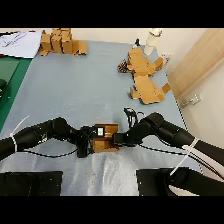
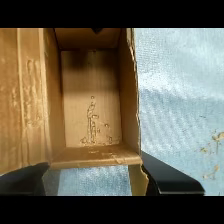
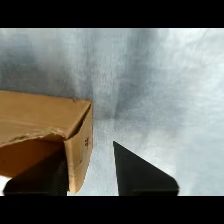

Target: Fold the box.

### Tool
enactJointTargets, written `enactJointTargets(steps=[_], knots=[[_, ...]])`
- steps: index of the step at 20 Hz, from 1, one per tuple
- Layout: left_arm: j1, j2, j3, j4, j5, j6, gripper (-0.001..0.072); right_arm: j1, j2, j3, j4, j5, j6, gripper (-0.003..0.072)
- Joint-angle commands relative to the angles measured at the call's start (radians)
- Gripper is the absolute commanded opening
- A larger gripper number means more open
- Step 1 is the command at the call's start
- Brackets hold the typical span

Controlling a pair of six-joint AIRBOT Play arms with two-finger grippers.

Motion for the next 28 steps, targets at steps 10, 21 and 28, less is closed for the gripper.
enactJointTargets(steps=[10, 21, 28], knots=[[0.001, 0.000, 0.001, 0.001, -0.001, 0.002, 0.0464, 0.196, -0.207, 0.192, -0.150, -0.109, 0.263, 0.0211], [0.001, 0.000, 0.001, 0.001, -0.001, 0.002, 0.0464, 0.211, -0.166, 0.228, -0.164, -0.218, 0.262, 0.0403], [0.001, 0.000, 0.001, 0.001, -0.001, 0.002, 0.0464, 0.204, 0.054, 0.230, -0.337, -0.380, 0.309, 0.0248]])
